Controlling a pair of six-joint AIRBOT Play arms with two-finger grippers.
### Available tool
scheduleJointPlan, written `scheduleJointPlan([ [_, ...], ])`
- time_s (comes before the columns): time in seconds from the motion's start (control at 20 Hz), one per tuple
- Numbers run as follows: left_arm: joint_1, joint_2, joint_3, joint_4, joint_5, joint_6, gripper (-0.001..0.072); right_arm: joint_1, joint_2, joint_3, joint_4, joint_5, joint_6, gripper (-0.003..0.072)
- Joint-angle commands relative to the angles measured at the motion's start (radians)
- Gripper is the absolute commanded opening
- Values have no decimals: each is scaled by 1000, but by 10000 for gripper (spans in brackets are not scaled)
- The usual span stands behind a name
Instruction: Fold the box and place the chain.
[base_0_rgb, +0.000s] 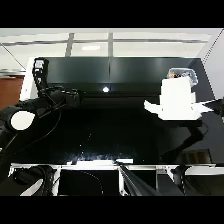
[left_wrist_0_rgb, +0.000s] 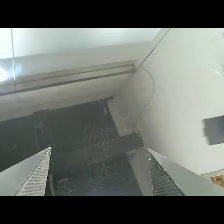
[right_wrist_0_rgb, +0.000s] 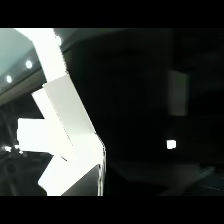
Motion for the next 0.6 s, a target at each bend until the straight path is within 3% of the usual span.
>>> scheduleJointPlan([
  [0.0,-1,0,0,2,1,1,705,109,136,-136,31,-106,-10,39],
  [0.15,-1,0,0,-1,-3,1,704,266,283,-244,27,-217,41,40],
  [0.3,-1,-7,0,-96,-67,0,689,489,465,-367,24,-335,100,39],
  [0.55,11,-96,0,-135,-116,7,697,858,801,-670,78,-697,70,40],
])
